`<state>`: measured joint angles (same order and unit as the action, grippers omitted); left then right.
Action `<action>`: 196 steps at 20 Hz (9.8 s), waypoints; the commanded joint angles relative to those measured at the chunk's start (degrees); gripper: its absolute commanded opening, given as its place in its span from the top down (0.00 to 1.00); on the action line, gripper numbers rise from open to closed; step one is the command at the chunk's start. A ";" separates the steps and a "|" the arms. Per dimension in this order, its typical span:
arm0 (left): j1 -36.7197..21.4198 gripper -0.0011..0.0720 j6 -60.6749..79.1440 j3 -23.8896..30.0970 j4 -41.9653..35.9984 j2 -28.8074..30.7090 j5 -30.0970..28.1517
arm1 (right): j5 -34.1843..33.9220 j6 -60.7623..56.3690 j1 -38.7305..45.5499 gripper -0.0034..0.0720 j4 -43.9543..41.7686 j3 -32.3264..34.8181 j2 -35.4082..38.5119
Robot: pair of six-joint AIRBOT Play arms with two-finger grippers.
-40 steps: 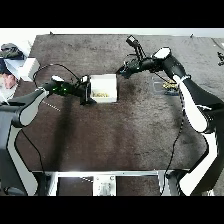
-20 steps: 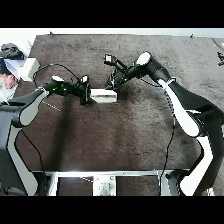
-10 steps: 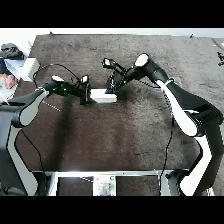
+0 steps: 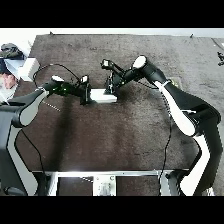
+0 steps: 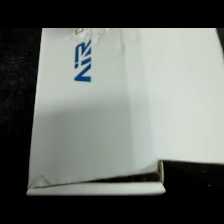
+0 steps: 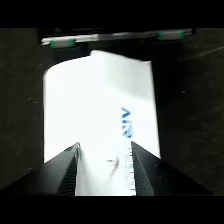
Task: Fold the box and place the chain.
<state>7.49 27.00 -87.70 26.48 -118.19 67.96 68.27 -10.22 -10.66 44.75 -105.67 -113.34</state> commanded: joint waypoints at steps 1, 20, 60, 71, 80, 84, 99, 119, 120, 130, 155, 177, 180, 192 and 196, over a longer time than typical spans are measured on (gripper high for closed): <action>-0.04 0.43 0.02 -0.04 0.02 -0.02 -0.02 | -1.92 0.04 -0.15 0.45 0.11 0.02 -0.20; -0.04 0.43 0.02 -0.04 0.02 -0.02 -0.02 | -5.73 5.95 0.63 0.53 -4.31 9.18 4.02; -0.04 0.43 0.02 -0.04 0.02 -0.02 0.00 | -6.95 11.93 0.59 0.67 -5.16 11.34 2.36; -0.04 0.43 0.02 -0.04 0.02 -0.02 0.00 | -1.25 11.96 3.56 0.65 -17.97 9.01 1.88; -0.04 0.43 0.02 -0.04 0.02 -0.02 -0.02 | 0.96 4.98 3.58 0.97 -9.86 9.14 -2.54; -0.04 0.43 0.02 -0.04 0.02 -0.02 -0.02 | 0.83 4.37 3.58 0.97 -8.68 9.11 -3.13; -0.04 0.43 0.02 -0.02 0.02 -0.02 -0.02 | -23.43 5.03 4.22 0.97 -24.61 43.95 41.51; -5.57 0.97 -23.15 1.33 -6.01 18.23 -11.32 | -55.65 5.01 4.22 0.97 -28.55 80.85 73.11; -7.41 0.97 -25.75 3.32 -6.01 21.35 -15.37 | -55.67 5.01 4.22 0.97 -28.55 80.85 73.11; -32.83 0.97 -47.23 40.22 5.16 55.04 -33.00 | -55.67 5.03 4.22 0.97 -28.52 80.87 73.09; -47.25 0.95 -52.48 46.31 27.36 44.50 -35.08 | -57.16 5.03 4.24 0.97 -26.58 80.94 73.09; -47.23 0.02 -53.27 34.82 21.44 54.53 -19.54 | -57.18 5.05 4.24 0.97 -26.56 80.89 74.18; -47.23 0.61 -45.57 31.26 8.46 56.74 -13.86 | -57.24 4.11 4.24 0.97 -27.10 80.89 77.22; -24.02 0.97 -4.42 50.64 -29.68 79.23 -43.45 | -70.18 -5.09 4.17 0.97 -27.21 88.48 92.15; -12.11 0.97 -1.86 61.96 -34.45 86.36 -55.98 | -70.05 -5.07 4.17 0.97 -27.21 88.89 92.15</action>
<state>-12.19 19.79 -32.99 -1.91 -36.77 22.70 -1.15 -15.00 -6.44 17.43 -17.39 -21.67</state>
